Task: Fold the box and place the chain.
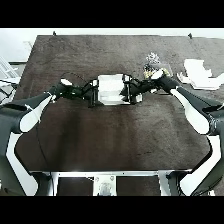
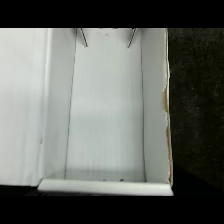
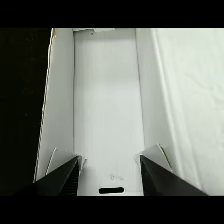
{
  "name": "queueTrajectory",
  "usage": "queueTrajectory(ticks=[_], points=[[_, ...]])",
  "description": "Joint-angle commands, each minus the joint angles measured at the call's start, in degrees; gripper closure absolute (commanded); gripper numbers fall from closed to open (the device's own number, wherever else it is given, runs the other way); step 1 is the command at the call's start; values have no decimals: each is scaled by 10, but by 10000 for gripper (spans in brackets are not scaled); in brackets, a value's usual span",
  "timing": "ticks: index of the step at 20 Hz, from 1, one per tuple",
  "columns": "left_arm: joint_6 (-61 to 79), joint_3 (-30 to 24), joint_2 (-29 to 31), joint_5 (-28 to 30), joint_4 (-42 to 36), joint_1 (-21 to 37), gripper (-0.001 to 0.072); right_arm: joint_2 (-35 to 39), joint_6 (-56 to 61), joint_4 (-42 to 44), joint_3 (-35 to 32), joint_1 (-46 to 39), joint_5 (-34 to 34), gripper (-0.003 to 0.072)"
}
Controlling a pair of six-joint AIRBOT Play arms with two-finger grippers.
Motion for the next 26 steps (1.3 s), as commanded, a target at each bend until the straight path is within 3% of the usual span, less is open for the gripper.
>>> queueTrajectory(ticks=[1, 2, 3, 8, 9, 10, 12, 16, 20, 26], points=[[0, 0, 0, 0, 0, 0, 420, -4, 0, 2, 0, 1, -9, 152], [0, 0, 0, 0, 0, 0, 420, -4, 0, 2, 0, 1, -9, 144], [0, 0, 0, 0, 0, 0, 420, -4, 0, 2, 0, 1, -8, 46], [0, 0, 0, 0, 0, 0, 419, -4, 0, 0, 0, -6, -5, 48], [0, 0, 0, 0, 0, 0, 420, -3, 10, -2, 0, -12, -4, 222], [0, 0, 0, 0, 0, 0, 420, 2, 14, -16, 0, -20, 4, 514], [0, 0, 0, 0, 0, 0, 420, 18, 29, -31, 0, -37, 25, 676], [0, 0, 0, 0, 0, 0, 420, 77, 79, -30, 0, -70, 43, 677], [0, 0, 0, 0, 0, 0, 419, 122, 247, -13, 0, -111, 43, 677], [0, 0, 0, 0, 0, 0, 420, 123, 461, -13, -17, -204, 43, 677]])
